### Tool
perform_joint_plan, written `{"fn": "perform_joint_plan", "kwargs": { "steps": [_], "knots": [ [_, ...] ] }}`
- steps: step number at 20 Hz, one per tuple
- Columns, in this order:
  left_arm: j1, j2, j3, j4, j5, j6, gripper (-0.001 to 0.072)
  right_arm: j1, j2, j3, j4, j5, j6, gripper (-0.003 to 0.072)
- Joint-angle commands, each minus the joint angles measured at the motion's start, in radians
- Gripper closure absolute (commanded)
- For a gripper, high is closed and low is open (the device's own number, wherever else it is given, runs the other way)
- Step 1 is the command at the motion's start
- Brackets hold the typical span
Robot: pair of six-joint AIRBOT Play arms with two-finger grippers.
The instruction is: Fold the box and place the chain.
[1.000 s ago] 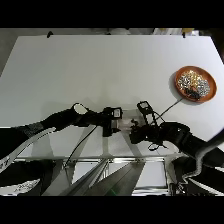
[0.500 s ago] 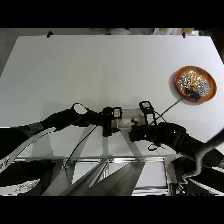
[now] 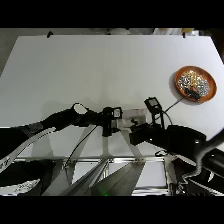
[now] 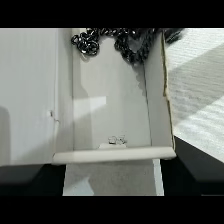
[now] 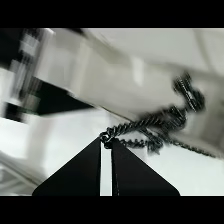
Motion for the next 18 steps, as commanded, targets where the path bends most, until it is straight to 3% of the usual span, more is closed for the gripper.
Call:
{"fn": "perform_joint_plan", "kwargs": {
  "steps": [1,4,11,16,18],
  "knots": [
    [0.000,0.001,0.000,0.000,0.000,-0.001,0.0337,0.003,0.080,0.061,-0.071,0.013,-0.014,0.0670],
    [0.000,0.001,0.000,0.000,0.000,-0.001,0.0337,-0.007,0.084,0.102,-0.146,0.018,-0.034,0.0670],
    [0.000,0.001,0.000,0.000,0.000,-0.001,0.0337,-0.178,0.086,0.149,-0.103,-0.005,-0.206,0.0670],
    [0.000,0.001,0.000,0.000,0.000,-0.001,0.0337,-0.241,0.085,0.149,0.080,0.016,-0.467,0.0671],
    [0.000,0.001,0.000,0.000,0.000,-0.001,0.0337,-0.259,0.079,0.148,0.193,0.106,-0.641,0.0670]
  ]
}}
